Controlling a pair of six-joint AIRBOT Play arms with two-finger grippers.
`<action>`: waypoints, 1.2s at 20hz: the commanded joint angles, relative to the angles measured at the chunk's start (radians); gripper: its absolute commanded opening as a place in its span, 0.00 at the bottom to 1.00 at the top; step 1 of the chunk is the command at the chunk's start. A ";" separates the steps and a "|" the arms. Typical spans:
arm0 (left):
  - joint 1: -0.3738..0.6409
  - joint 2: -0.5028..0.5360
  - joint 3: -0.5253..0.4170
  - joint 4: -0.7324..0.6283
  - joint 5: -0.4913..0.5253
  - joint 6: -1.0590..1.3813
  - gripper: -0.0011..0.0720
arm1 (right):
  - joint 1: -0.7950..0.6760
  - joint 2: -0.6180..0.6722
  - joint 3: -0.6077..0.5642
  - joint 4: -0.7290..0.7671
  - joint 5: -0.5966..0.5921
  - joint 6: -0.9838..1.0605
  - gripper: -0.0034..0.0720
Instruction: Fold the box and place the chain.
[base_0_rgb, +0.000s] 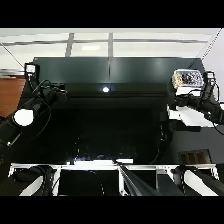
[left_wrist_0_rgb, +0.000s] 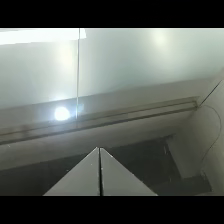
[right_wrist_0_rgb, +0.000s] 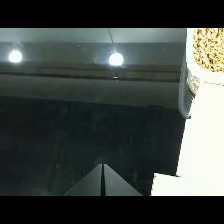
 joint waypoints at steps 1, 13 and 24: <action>0.001 -0.001 0.001 0.000 0.000 0.001 0.05 | 0.001 0.000 0.000 0.000 0.000 0.000 0.07; 0.001 -0.001 0.001 -0.001 -0.030 -0.012 0.05 | 0.001 0.000 0.000 0.000 0.000 0.000 0.07; 0.002 -0.002 0.001 -0.019 -0.216 -0.082 0.99 | 0.001 -0.008 0.046 0.216 -0.085 -0.072 0.98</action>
